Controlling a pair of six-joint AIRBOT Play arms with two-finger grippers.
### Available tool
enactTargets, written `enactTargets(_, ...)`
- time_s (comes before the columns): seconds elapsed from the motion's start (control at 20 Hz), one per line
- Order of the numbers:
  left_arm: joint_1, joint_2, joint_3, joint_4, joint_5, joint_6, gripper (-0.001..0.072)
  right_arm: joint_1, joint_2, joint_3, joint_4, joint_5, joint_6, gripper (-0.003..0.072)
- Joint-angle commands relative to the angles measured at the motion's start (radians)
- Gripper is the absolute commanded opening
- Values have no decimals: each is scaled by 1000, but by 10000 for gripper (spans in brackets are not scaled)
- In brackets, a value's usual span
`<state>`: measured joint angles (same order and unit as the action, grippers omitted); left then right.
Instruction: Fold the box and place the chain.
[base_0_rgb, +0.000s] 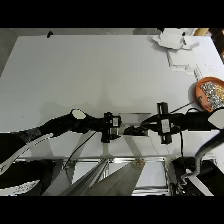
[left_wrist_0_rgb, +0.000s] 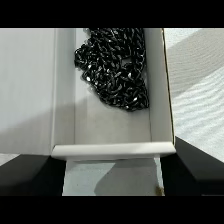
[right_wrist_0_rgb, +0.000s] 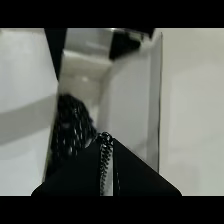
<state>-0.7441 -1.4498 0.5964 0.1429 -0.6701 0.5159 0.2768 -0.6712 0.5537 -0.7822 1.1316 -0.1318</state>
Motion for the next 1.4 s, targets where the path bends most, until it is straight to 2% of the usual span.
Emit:
enactTargets(0.0, 0, 1, 0, 0, 0, 0, 276, 174, -10, 0, 31, -137, 1, 22)
enactTargets(0.2, 0, 1, 0, 0, 0, 0, 276, 271, -108, 0, 30, -235, 1, 23)
enactTargets(0.4, 0, 1, 0, 0, 0, 0, 276, 276, -211, 0, -18, -243, 1, 24)
enactTargets(0.45, 0, 1, 0, 0, 0, 0, 276, 276, -217, 0, -64, -243, 1, 55)
enactTargets(0.55, 0, 1, 0, 0, 0, 0, 276, 271, -206, 1, -176, -242, 5, 269)
enactTargets(0.6, 0, 1, 0, 0, 0, 0, 276, 249, -191, 1, -202, -238, 5, 346)
enactTargets(0.9, 0, 1, 0, 0, 0, 0, 276, -84, -79, 1, -251, -209, -7, 348)
enactTargets(1.1, 0, 1, 0, 0, 0, 0, 276, -279, -146, 0, -400, -211, -11, 346)
enactTargets(1.35, 0, 1, 0, 0, 0, 0, 276, -335, -288, 0, -484, -303, -11, 345)
